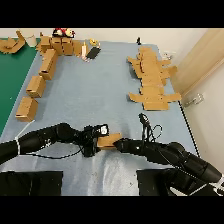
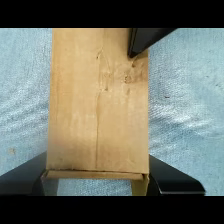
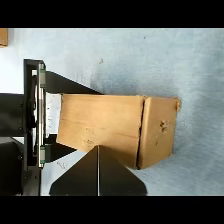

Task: Fold the box.

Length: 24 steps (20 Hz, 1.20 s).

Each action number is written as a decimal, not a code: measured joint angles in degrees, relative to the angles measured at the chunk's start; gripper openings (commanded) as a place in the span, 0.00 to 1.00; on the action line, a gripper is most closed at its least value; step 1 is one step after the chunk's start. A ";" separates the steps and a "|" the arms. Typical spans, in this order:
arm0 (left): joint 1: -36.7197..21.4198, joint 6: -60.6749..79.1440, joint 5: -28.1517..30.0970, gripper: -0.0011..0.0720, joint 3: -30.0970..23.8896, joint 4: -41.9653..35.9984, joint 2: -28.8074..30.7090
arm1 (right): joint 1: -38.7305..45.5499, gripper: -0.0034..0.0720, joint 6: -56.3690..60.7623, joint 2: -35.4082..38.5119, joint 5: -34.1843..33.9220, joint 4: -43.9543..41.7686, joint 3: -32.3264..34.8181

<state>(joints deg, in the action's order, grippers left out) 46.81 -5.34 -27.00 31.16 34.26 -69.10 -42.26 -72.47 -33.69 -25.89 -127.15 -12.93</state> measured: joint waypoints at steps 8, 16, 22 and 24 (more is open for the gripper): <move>0.00 0.02 0.00 0.63 0.00 0.00 0.00 | 0.00 0.04 0.00 -1.49 0.09 -0.09 0.35; 0.00 -0.02 -0.02 0.63 0.00 -0.02 0.00 | -0.24 0.04 -0.02 0.37 1.20 -0.13 -0.68; 0.00 -0.02 0.00 0.63 0.00 -0.02 0.00 | -4.04 0.04 0.00 -0.72 2.73 -1.03 -1.31; 0.00 -0.02 -0.02 0.63 0.00 -0.02 0.00 | -5.68 0.04 0.15 -2.29 4.55 -1.33 -1.36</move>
